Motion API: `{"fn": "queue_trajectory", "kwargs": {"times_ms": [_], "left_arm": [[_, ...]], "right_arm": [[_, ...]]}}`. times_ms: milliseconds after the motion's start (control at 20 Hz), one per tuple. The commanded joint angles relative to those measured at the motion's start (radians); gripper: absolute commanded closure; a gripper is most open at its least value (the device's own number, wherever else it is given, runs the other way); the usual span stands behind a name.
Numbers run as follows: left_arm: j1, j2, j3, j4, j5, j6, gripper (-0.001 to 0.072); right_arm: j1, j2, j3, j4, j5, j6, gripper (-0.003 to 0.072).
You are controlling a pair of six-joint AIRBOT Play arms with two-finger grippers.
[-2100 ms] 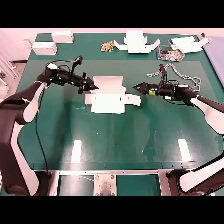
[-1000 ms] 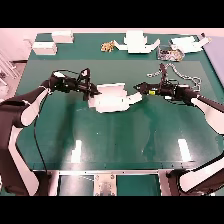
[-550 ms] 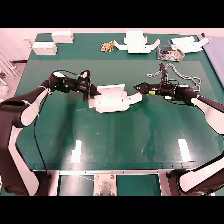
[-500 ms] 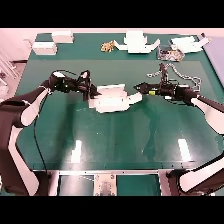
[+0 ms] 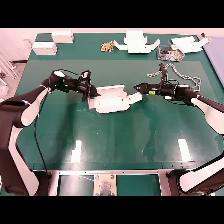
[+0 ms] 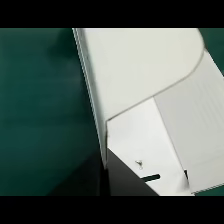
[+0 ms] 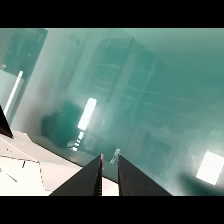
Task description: Fold the box and place the chain.
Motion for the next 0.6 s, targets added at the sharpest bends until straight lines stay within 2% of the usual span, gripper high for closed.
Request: {"fn": "queue_trajectory", "kwargs": {"times_ms": [0,200,550], "left_arm": [[0.001,0.0,0.006,-0.012,0.006,-0.019,0.0698],[0.0,0.0,0.006,-0.015,0.013,-0.029,0.0697],[0.0,0.0,0.006,0.005,0.0,-0.044,0.0697]], "right_arm": [[0.0,0.0,0.001,0.0,0.0,-0.005,0.0566],[0.0,0.0,0.001,0.0,-0.006,-0.047,0.0565],[-0.016,0.0,0.001,0.001,-0.084,-0.139,0.0537]]}}
